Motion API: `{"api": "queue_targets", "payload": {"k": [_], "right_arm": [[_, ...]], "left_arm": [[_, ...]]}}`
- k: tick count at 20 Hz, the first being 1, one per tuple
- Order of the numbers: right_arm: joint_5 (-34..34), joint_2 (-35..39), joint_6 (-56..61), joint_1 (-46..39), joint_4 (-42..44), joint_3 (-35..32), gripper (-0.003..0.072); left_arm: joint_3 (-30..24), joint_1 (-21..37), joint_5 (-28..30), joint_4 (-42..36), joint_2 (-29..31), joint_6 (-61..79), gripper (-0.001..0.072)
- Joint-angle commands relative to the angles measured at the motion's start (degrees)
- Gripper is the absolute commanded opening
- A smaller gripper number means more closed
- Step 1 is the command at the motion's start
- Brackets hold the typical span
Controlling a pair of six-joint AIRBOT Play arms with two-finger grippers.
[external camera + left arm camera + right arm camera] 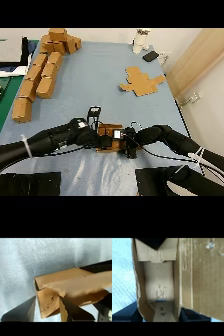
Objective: Fold the box.
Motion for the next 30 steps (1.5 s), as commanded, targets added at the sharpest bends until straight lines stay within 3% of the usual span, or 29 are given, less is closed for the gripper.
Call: {"api": "queue_targets", "payload": {"k": [1, 8, 9, 10, 11, 12, 19, 20, 21, 22, 30], "right_arm": [[0.0, 0.0, 0.0, 0.0, 0.0, 0.0, 0.0501], [0.0, 0.0, 0.0, 0.0, 0.0, 0.0, 0.0501], [0.0, 0.0, 0.0, 0.0, 0.0, 0.0, 0.0501], [0.0, 0.0, 0.0, 0.0, 0.0, 0.0, 0.0501], [0.0, 0.0, 0.0, 0.0, 0.0, 0.0, 0.05], [0.0, 0.0, 0.0, 0.0, 0.0, 0.0, 0.0501], [0.0, 0.0, 0.0, 0.0, 0.0, 0.0, 0.05], [0.0, 0.0, 0.0, 0.0, 0.0, 0.0, 0.0501], [0.0, 0.0, 0.0, 0.0, 0.0, 0.0, 0.05], [0.0, 0.0, 0.0, 0.0, 0.0, 0.0, 0.0501], [0.0, 0.0, 0.0, 0.0, 0.0, 0.0, 0.05]], "left_arm": [[5.4, -2.8, -6.7, 6.1, -4.9, -8.3, 0.0408], [10.0, -5.3, -12.8, 9.8, -11.0, -16.3, 0.038], [10.0, -5.4, -13.7, 10.0, -11.1, -16.3, 0.0248], [10.0, -5.4, -13.7, 10.1, -11.1, -16.5, 0.0232], [10.0, -5.4, -13.7, 10.3, -11.1, -17.1, 0.0168], [10.0, -5.4, -13.7, 10.4, -11.1, -17.1, 0.0029], [10.4, -5.3, -13.0, 9.1, -11.0, -17.5, 0.0015], [10.6, -5.3, -13.0, 9.1, -10.8, -17.4, 0.0201], [10.8, -5.3, -13.2, 9.2, -10.6, -17.5, 0.0516], [11.2, -5.2, -14.3, 9.2, -10.3, -17.8, 0.0561], [11.5, -1.8, -20.2, 7.2, -7.3, -17.1, 0.0561]]}}
